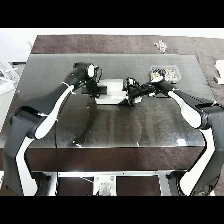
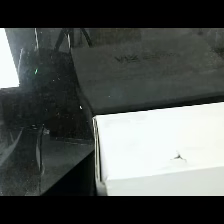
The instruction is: Fold the box and place the chain.
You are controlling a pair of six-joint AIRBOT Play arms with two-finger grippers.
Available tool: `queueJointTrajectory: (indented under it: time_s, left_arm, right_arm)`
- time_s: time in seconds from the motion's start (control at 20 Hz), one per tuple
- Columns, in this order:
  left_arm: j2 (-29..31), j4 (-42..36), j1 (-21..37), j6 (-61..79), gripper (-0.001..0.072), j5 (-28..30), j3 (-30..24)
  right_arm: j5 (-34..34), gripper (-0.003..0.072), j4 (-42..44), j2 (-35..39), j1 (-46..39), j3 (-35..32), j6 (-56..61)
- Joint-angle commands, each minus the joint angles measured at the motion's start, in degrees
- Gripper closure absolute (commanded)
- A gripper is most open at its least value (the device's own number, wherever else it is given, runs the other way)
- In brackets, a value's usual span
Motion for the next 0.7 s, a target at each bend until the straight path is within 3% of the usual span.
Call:
queueJointTrajectory:
  time_s: [0.0,0.05,0.1,0.15,0.45,0.65]
  left_arm:
    - [-0.02,-1.64,0.0,0.35,0.0685,0.09,0.11]
    - [0.04,-1.92,0.0,0.35,0.0553,-0.2,0.24]
    - [0.09,-2.19,0.0,0.35,0.0258,-0.61,0.39]
    - [0.07,-2.23,0.0,0.42,0.0226,-1.25,0.81]
    - [0.17,-2.34,0.07,3.15,0.0225,-6.56,6.03]
    - [1.31,-10.29,4.11,10.93,0.0224,-12.39,8.87]
  right_arm:
    - [-0.13,0.0094,-0.04,-0.04,0.07,0.0,-0.04]
    - [-0.13,0.0094,-0.04,-0.04,0.07,0.0,-0.04]
    - [-0.13,0.0094,-0.04,-0.04,0.07,0.0,-0.04]
    - [-0.13,0.0094,-0.04,-0.04,0.07,0.0,-0.04]
    - [-0.13,0.0094,-0.04,-0.04,0.07,0.0,-0.04]
    - [-0.13,0.0094,-0.04,-0.04,0.07,0.0,-0.04]
